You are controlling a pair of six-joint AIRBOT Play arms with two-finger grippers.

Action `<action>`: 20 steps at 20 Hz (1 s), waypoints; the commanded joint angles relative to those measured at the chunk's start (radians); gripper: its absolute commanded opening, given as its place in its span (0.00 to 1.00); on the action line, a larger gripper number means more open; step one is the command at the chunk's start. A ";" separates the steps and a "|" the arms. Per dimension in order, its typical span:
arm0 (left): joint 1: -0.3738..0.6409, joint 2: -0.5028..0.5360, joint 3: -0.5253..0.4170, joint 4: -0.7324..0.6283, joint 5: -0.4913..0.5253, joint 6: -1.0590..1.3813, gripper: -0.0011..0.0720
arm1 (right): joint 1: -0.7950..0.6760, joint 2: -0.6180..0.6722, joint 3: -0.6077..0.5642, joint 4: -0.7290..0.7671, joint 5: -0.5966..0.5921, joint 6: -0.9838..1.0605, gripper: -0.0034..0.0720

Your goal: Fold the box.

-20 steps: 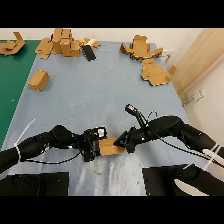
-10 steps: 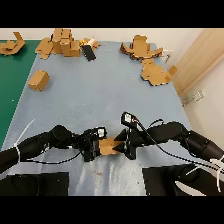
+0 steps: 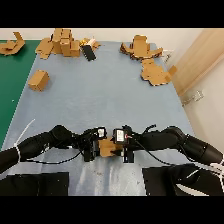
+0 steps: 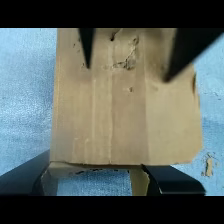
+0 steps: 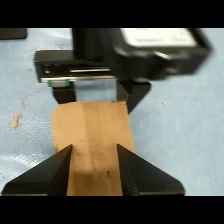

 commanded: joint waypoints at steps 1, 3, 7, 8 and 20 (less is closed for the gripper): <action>0.001 0.000 0.001 0.000 0.000 0.000 0.62 | 0.080 -0.006 0.001 -0.069 0.033 -0.012 0.65; 0.001 0.000 0.001 0.000 0.001 0.000 0.62 | 0.083 -0.024 0.002 -0.126 0.066 -0.012 0.65; 0.001 0.000 0.001 0.000 0.000 0.000 0.62 | 0.082 -0.048 0.002 -0.165 0.128 -0.012 0.65; 0.001 0.000 0.001 0.000 0.000 0.000 0.62 | 0.083 -0.050 0.002 -0.165 0.127 -0.012 0.65; 0.001 0.000 0.001 0.000 0.000 0.000 0.62 | 0.089 -0.049 0.002 -0.236 0.120 -0.012 0.64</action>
